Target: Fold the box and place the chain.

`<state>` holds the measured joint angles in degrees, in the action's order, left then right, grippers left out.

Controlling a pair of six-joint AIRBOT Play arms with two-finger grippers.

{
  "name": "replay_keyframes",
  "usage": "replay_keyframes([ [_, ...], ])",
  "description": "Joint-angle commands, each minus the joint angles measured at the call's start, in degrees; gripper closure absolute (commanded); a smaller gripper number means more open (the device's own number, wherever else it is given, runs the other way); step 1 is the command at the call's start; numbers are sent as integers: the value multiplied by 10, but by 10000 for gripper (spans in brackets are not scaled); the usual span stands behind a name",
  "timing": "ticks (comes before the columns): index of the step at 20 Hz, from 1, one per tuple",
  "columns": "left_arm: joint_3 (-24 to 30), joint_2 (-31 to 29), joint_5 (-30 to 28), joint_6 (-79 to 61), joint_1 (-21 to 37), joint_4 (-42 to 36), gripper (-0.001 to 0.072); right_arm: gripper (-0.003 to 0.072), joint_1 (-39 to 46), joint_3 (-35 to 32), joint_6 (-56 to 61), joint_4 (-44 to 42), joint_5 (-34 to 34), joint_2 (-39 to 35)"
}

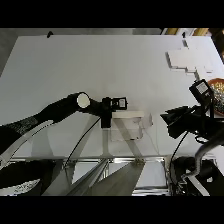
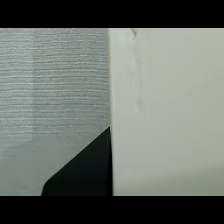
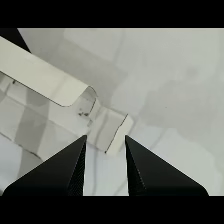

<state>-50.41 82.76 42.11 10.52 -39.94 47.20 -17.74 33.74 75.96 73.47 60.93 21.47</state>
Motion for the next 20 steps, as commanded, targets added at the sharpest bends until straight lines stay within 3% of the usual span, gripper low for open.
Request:
replay_keyframes([
  [1, 0, 1, 1, -2, 0, 6, 707, 409, 0, 1, 0, 0, 0, 0],
  [20, 0, 14, 1, -2, 0, 0, 700, 409, 0, 1, 0, 0, 0, 0],
])
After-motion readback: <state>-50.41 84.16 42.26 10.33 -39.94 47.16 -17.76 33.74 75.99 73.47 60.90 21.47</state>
